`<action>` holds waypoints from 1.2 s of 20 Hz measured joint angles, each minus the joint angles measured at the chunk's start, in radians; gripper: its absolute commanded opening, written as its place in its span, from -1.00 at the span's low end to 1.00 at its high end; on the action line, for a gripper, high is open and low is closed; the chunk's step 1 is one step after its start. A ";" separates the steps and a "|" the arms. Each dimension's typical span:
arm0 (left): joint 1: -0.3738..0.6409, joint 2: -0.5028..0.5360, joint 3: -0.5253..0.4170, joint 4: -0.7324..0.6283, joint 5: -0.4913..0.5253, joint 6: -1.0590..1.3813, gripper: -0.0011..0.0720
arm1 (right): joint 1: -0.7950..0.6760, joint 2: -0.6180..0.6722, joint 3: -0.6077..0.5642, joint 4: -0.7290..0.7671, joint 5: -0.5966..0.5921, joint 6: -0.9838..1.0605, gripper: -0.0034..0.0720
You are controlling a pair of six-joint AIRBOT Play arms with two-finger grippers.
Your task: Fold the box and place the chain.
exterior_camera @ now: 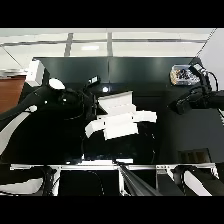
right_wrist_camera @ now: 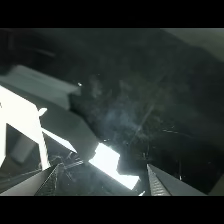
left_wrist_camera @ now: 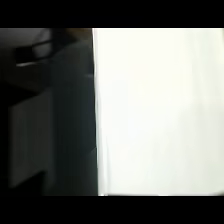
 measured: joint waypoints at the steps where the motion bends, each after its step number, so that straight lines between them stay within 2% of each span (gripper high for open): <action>1: -0.005 0.000 -0.010 0.010 0.027 0.045 -0.91 | 0.000 0.000 0.002 -0.002 0.000 0.000 0.78; 6: -0.049 -0.015 -0.030 0.053 0.175 0.242 -0.90 | 0.027 0.000 -0.024 0.003 0.017 0.005 0.78; 10: -0.079 -0.024 -0.034 0.082 0.281 0.315 -0.90 | 0.116 0.000 -0.121 0.023 -0.021 -0.068 0.78; 17: -0.090 -0.053 -0.038 0.094 0.306 0.312 -0.91 | 0.312 -0.005 -0.277 0.087 -0.232 -0.351 0.78; 24: -0.092 -0.066 -0.038 0.124 0.303 0.305 -0.90 | 0.446 -0.058 -0.303 0.067 -0.285 -0.567 0.78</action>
